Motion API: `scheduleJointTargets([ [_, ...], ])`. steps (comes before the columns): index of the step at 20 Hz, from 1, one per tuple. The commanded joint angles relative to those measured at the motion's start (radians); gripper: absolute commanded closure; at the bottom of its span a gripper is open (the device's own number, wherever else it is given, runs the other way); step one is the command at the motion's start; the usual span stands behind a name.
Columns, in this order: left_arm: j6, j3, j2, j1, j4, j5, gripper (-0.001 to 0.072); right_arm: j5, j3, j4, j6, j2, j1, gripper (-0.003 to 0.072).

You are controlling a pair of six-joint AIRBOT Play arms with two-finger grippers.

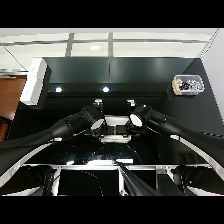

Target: Fold the box and place the chain.

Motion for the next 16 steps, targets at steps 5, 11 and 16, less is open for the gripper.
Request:
scheduleJointTargets([
  [5, -0.002, 0.001, 0.000, 0.000, 0.004, -0.005, 0.0684, 0.071, 0.002, -0.057, -0.135, 0.204, -0.008, 0.0412],
  [11, -0.002, 0.001, 0.000, 0.000, 0.004, -0.005, 0.0684, 0.192, 0.000, -0.291, -0.217, 0.465, -0.157, 0.0412],
  [16, -0.002, 0.001, 0.000, 0.000, 0.004, 0.003, 0.0684, -0.043, -0.082, -0.777, -0.233, 0.428, -0.521, 0.0414],
])
